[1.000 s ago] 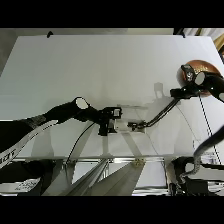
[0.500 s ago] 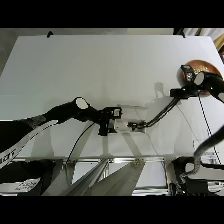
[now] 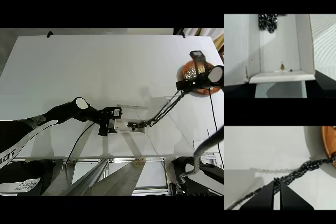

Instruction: Fold the box and place the chain.

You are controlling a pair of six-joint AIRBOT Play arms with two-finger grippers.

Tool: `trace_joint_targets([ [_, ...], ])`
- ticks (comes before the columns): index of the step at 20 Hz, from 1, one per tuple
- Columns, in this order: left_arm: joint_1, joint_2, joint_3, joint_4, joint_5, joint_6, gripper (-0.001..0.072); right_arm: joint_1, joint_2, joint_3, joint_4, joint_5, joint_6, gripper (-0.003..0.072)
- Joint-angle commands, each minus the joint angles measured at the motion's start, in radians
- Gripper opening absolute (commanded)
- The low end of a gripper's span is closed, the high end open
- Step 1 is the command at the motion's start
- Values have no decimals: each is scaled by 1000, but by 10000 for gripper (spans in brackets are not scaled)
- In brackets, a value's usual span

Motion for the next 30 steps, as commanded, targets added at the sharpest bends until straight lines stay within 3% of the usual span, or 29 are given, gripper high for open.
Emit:
trace_joint_targets([
  [1,0,1,1,0,0,0,397,35,177,0,66,86,-27,16],
  [5,0,1,1,0,0,0,397,111,322,0,166,226,-71,16],
  [10,0,1,1,0,0,0,397,232,461,0,179,370,-70,16],
  [14,0,1,1,0,0,0,397,313,569,0,226,410,-70,16],
  [19,0,1,1,0,0,0,397,421,674,0,434,362,-94,16],
  [24,0,1,1,0,0,0,397,551,652,0,438,276,-93,16],
  [30,0,1,1,0,0,0,397,660,515,-2,380,245,-93,17],
])
